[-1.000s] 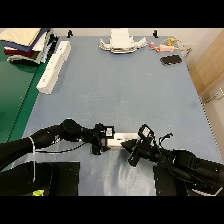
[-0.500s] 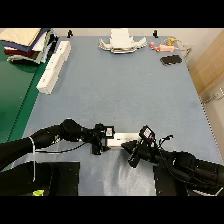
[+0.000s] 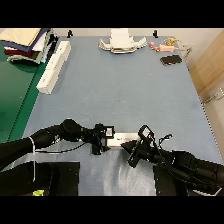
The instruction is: Fold the box.
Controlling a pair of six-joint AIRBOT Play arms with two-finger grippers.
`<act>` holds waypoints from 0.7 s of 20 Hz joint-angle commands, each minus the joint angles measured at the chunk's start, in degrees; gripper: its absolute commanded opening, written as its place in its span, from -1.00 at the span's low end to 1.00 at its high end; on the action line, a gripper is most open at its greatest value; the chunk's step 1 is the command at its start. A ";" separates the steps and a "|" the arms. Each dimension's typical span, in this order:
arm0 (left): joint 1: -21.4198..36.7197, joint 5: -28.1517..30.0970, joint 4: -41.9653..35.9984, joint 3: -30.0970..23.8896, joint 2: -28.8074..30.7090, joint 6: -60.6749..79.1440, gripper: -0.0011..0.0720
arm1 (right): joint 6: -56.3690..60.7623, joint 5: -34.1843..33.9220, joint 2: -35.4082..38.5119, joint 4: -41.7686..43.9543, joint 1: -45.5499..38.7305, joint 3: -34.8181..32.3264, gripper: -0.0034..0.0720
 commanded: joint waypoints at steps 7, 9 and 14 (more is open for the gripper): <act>0.00 0.00 0.00 0.02 0.00 0.07 0.43 | -0.04 0.63 8.04 -0.68 -2.69 1.18 -0.90; 0.00 0.00 0.00 0.02 0.02 0.07 0.43 | -0.07 0.63 8.24 -1.53 -3.19 1.18 -0.90; 0.00 0.00 0.00 0.02 0.02 0.07 0.43 | -0.07 -2.08 8.22 -3.65 -3.41 1.77 -0.90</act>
